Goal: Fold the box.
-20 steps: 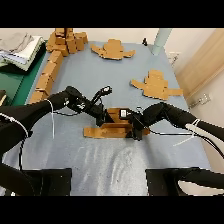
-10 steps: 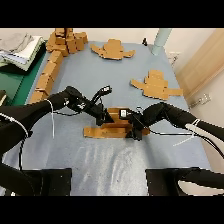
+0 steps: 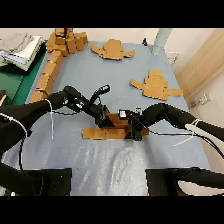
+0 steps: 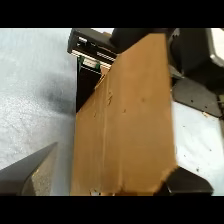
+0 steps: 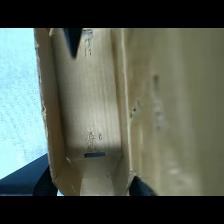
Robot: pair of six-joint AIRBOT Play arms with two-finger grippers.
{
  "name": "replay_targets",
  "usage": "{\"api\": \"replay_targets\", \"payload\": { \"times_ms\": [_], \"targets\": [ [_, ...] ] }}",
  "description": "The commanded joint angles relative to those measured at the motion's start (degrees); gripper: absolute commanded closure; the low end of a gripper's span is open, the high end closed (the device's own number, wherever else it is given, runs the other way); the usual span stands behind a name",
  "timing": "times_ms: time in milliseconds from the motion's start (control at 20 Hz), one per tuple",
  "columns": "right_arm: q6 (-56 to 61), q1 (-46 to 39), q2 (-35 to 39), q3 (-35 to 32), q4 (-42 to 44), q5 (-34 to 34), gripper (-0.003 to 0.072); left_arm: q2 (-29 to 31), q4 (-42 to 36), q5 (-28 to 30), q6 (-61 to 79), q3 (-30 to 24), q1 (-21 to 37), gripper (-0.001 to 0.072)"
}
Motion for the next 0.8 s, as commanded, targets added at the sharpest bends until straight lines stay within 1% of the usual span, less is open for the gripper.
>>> {"api": "replay_targets", "payload": {
  "times_ms": [0, 200, 250, 300, 350, 400, 450, 500, 550, 600, 650, 750],
  "targets": [
    [0.04, -0.04, 0.04, 0.04, -0.26, 0.33, 0.0233, 1.84, 3.37, -2.97, -3.67, 0.04, 2.95, 0.0008],
    [0.04, -0.04, 0.04, 0.04, -0.26, 0.31, 0.0233, 6.99, 13.35, -3.15, -13.03, 0.07, 7.96, 0.0010],
    [0.04, -0.04, 0.04, 0.04, -0.26, 0.31, 0.0233, 8.44, 15.87, -3.80, -17.99, 0.07, 8.50, 0.0168],
    [0.04, -0.04, 0.04, 0.04, -0.26, 0.31, 0.0233, 9.70, 18.18, -5.90, -22.38, 0.11, 8.63, 0.0496],
    [0.04, -0.04, 0.04, 0.04, -0.26, 0.33, 0.0233, 10.67, 20.04, -8.26, -25.16, 0.11, 8.59, 0.0696],
    [0.04, -0.04, 0.04, 0.04, -0.26, 0.31, 0.0233, 11.15, 20.13, -11.02, -29.90, 0.11, 8.15, 0.0696],
    [0.04, -0.04, 0.04, 0.04, -0.26, 0.33, 0.0233, 11.15, 18.60, -12.92, -36.50, 0.02, 7.43, 0.0697],
    [0.04, -0.04, 0.04, 0.04, -0.26, 0.31, 0.0233, 11.13, 15.67, -13.38, -42.95, -0.57, 6.12, 0.0696],
    [0.04, -0.04, 0.04, 0.04, -0.26, 0.31, 0.0233, 11.06, 12.81, -13.18, -45.81, -1.25, 4.50, 0.0696],
    [0.04, -0.04, 0.04, 0.04, -0.26, 0.33, 0.0233, 10.73, 10.60, -11.96, -47.01, -1.46, 2.62, 0.0696],
    [0.04, -0.04, 0.04, 0.04, -0.26, 0.33, 0.0233, 10.25, 8.63, -8.94, -49.07, -1.44, 0.87, 0.0696],
    [0.04, -0.04, 0.04, 0.04, -0.28, 0.33, 0.0233, 9.05, 3.74, -1.05, -50.95, -1.38, -0.70, 0.0696]
  ]
}}
